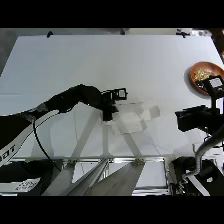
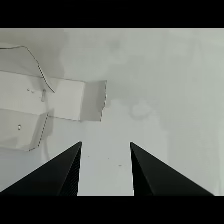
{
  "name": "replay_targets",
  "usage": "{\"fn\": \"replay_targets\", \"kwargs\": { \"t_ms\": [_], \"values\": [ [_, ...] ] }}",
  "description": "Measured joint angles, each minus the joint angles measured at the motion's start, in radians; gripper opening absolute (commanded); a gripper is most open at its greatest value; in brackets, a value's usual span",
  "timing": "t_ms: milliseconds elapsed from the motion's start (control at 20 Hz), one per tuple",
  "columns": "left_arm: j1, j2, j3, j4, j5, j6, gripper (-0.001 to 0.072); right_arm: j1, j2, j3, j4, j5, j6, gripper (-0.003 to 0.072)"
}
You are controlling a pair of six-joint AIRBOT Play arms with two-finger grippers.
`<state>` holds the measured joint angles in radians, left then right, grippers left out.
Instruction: Fold the box and place the chain.
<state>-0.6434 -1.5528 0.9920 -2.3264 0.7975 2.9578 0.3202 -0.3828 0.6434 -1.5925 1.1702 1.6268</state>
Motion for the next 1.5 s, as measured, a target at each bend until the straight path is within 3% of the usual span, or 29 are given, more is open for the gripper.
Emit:
{"fn": "replay_targets", "kwargs": {
  "t_ms": [300, 700, 1000, 1500],
  "values": [
    [-0.018, -0.001, 0.014, 0.055, 0.006, 0.000, 0.0000, 0.000, -0.002, 0.000, 0.003, -0.005, 0.000, 0.0340],
    [-0.020, -0.037, 0.134, 0.184, 0.029, 0.002, -0.0001, 0.000, -0.007, 0.000, 0.004, -0.010, 0.000, 0.0340],
    [-0.019, -0.080, 0.164, 0.128, 0.032, 0.002, 0.0000, 0.000, -0.027, 0.000, 0.005, -0.016, 0.000, 0.0340],
    [-0.017, -0.111, 0.168, 0.068, -0.049, -0.027, 0.0002, 0.000, -0.049, 0.000, 0.007, -0.027, 0.000, 0.0340]
  ]
}}
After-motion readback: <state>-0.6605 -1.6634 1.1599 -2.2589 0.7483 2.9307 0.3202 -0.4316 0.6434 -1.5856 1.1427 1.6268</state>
